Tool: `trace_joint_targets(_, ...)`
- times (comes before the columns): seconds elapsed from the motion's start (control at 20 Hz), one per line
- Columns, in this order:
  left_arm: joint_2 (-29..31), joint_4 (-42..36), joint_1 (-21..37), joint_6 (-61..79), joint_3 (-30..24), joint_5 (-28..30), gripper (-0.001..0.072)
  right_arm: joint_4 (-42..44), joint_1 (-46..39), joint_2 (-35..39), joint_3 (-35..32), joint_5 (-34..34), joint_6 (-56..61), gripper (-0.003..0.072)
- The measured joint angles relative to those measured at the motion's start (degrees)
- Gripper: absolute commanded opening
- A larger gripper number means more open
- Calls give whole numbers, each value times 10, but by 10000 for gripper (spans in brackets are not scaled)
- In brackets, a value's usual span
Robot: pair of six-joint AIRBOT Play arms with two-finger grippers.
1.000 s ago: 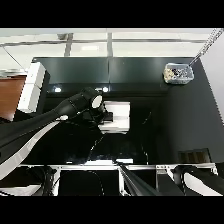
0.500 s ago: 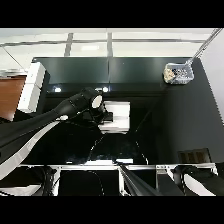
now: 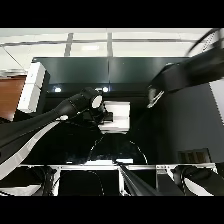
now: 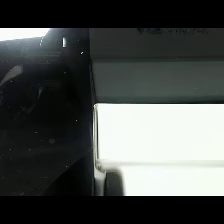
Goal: Fold the box and place the chain.
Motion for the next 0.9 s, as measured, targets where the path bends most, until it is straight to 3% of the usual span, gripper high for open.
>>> trace_joint_targets(0.35,0,0,0,0,0,0,29,73,94,-6,-216,-205,-16,20)
trace_joint_targets(0.6,0,0,0,0,0,0,29,97,110,-17,-280,-267,-18,23)
trace_joint_targets(0.65,0,0,0,0,0,0,29,97,111,-19,-285,-271,-18,70)
trace_joint_targets(0.7,0,0,0,0,0,0,29,99,111,-20,-288,-278,-17,307)
trace_joint_targets(0.75,0,0,0,0,0,0,29,100,111,-20,-291,-283,-17,375)
trace_joint_targets(0.9,0,0,0,0,0,0,29,97,85,-21,-295,-283,-16,375)
